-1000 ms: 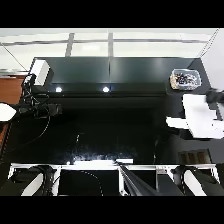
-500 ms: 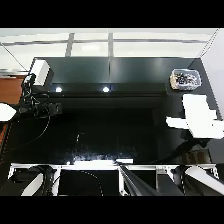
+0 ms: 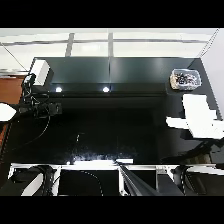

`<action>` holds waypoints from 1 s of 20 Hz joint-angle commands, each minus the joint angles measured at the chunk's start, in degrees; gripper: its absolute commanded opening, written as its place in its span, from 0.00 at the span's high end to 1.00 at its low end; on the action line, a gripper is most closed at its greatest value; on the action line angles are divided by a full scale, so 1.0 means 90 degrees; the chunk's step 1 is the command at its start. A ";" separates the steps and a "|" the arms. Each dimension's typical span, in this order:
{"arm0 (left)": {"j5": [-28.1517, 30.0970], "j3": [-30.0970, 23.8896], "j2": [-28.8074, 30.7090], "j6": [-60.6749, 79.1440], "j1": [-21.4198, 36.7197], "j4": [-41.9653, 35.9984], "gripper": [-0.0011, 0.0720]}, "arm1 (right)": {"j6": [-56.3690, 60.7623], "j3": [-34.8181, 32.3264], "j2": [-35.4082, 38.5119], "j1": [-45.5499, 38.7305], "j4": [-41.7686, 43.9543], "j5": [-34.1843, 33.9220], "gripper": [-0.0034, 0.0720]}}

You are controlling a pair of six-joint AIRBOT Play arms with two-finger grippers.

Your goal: Fold the box and place the chain.

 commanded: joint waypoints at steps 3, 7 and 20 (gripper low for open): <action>-0.0083 0.0002 -0.0005 0.0000 0.0000 0.0002 0.95 | -0.0962 0.0746 -0.0984 -0.0187 0.0714 0.0843 0.02; -0.0058 0.0002 -0.0005 -0.0002 -0.0002 -0.0029 0.95 | -0.1192 0.1020 -0.1518 -0.0182 0.1404 0.1362 0.02; -0.0005 0.0002 -0.0005 0.0000 0.0000 -0.0136 0.95 | -0.1309 0.0913 -0.1688 -0.0158 0.1141 0.1780 0.02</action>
